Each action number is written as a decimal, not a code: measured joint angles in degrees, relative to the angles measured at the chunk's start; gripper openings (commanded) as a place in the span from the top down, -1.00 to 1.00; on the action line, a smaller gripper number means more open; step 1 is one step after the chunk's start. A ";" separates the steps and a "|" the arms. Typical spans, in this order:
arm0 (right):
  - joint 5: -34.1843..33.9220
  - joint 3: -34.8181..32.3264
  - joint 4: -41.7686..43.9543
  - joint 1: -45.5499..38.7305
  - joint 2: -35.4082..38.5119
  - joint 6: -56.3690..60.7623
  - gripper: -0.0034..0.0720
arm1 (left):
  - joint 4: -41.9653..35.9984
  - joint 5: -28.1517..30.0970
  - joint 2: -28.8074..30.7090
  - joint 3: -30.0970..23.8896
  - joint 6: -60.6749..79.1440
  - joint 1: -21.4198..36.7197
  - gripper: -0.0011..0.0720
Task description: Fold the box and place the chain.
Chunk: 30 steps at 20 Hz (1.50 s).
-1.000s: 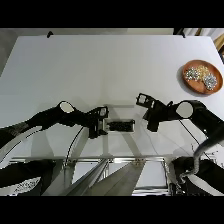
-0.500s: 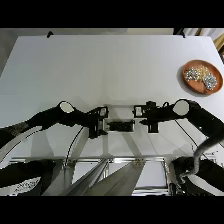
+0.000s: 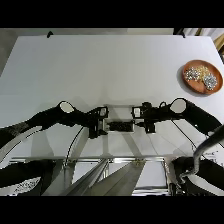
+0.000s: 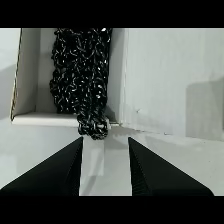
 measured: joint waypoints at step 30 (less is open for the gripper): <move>1.51 0.04 -7.91 -0.09 4.96 11.67 0.89 | 0.00 0.00 0.00 0.00 0.00 0.00 0.22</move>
